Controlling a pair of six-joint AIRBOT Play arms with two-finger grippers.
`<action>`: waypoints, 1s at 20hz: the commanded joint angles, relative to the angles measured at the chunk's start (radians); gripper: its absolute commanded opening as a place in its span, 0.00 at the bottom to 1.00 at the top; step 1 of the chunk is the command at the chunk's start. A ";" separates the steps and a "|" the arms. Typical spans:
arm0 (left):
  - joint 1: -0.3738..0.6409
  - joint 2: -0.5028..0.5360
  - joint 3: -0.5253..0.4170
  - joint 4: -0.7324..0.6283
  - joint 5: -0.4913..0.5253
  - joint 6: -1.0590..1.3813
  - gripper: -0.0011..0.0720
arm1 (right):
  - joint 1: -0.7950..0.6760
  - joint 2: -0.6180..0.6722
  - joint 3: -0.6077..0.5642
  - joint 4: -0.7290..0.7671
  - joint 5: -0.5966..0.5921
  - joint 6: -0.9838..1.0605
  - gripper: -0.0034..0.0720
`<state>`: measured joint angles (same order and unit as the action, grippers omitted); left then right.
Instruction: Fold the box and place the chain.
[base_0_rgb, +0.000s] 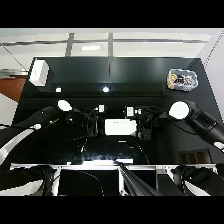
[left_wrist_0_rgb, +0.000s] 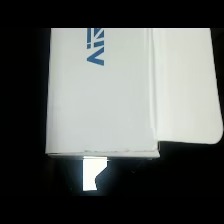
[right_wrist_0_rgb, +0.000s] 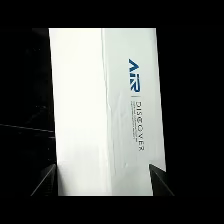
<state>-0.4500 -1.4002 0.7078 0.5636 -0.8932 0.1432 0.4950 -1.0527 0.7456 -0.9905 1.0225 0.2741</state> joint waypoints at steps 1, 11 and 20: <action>0.000 -0.001 0.000 0.000 0.000 0.000 0.57 | 0.008 -0.011 -0.002 -0.015 -0.051 -0.002 0.98; 0.000 -0.001 0.000 0.000 0.000 0.000 0.57 | 0.087 -0.091 -0.002 -0.039 -0.165 0.002 0.98; 0.000 -0.001 0.000 0.000 0.000 0.000 0.57 | 0.087 -0.091 -0.002 -0.038 -0.135 0.021 0.71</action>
